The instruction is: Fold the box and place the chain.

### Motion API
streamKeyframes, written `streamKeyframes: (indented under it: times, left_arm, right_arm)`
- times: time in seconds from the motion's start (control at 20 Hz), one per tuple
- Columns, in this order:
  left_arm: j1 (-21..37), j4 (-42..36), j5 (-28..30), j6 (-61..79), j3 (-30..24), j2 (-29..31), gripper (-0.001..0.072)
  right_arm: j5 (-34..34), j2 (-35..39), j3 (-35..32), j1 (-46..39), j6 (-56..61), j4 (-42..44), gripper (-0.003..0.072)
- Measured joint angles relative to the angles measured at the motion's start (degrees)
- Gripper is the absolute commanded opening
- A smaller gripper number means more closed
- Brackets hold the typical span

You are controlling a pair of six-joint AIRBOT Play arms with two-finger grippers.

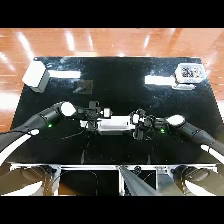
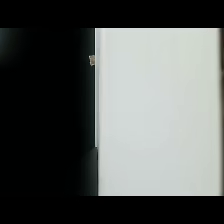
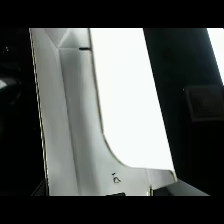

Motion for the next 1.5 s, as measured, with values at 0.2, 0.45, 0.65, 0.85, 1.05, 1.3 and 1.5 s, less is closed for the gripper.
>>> streamKeyframes:
  times: [0.2,0.45,0.65,0.85,1.05,1.3,1.5]
  left_arm:
    - [0.0,-0.02,0.11,-0.96,0.0,0.0,0.0021]
    - [0.0,0.15,0.0,-3.1,0.04,-0.11,0.0021]
    - [0.0,0.55,-1.31,-3.67,0.5,-0.17,0.002]
    - [0.02,2.23,-5.33,-5.49,1.99,-0.22,0.002]
    - [0.0,3.39,-7.87,-7.5,3.26,-0.39,0.002]
    - [0.02,3.65,-9.29,-8.46,3.96,-1.25,0.002]
    - [0.04,3.69,-9.68,-9.35,4.52,-2.01,0.002]
  right_arm:
    - [-0.9,-1.29,1.29,-0.11,1.86,0.0,0.072]
    - [0.13,-2.36,2.47,-0.11,2.93,-2.36,0.072]
    - [1.2,-2.69,2.8,-0.13,3.43,-4.07,0.072]
    - [1.97,-2.75,2.99,-0.11,4.42,-5.27,0.072]
    - [2.29,-2.78,3.28,0.15,7.87,-6.99,0.072]
    - [2.23,-2.75,3.41,1.95,11.96,-10.29,0.072]
    - [1.66,-2.75,3.43,3.23,14.6,-11.5,0.072]
